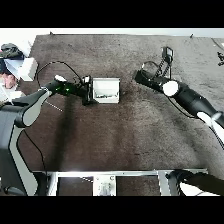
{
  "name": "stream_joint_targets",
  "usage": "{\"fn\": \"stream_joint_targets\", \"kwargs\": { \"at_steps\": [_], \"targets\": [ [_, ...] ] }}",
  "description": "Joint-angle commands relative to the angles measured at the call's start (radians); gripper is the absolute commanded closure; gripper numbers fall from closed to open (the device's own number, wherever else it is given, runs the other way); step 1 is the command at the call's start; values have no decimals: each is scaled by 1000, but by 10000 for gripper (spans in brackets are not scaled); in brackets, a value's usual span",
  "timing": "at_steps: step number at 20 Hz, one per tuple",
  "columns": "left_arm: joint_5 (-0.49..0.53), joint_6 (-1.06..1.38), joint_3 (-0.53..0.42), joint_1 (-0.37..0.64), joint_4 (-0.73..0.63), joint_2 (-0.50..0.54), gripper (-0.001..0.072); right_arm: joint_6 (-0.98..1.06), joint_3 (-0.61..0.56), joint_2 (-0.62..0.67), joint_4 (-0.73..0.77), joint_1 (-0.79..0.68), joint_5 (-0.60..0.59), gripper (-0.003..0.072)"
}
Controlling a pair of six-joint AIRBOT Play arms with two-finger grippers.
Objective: Fold the box and place the chain.
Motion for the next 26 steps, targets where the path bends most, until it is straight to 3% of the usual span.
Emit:
{"fn": "stream_joint_targets", "kwargs": {
  "at_steps": [1,6,13,14,15,16,17,18,19,21,25,26],
  "targets": [
    [0,0,0,1,0,0,317,-26,3,134,14,114,-58,699],
    [0,0,0,1,0,0,317,-23,50,78,48,260,-144,699],
    [0,0,0,1,0,0,317,-5,97,-150,48,315,-120,697],
    [0,0,0,1,0,0,317,-5,97,-181,35,309,-113,671],
    [0,0,0,1,0,0,317,-5,97,-206,27,295,-93,442],
    [0,0,0,1,0,0,317,-5,97,-220,19,272,-51,313],
    [0,0,0,1,0,0,317,-5,97,-222,-7,245,-1,323],
    [0,0,0,1,0,0,317,-5,95,-214,-41,212,54,480],
    [0,0,0,0,0,0,317,-5,82,-193,-92,175,109,576],
    [0,0,0,0,0,0,317,-4,1,-109,-146,95,151,551],
    [0,0,0,0,0,0,317,78,-243,66,-149,-128,125,549],
    [0,0,0,0,0,0,317,105,-288,73,-148,-184,107,421]
  ]
}}
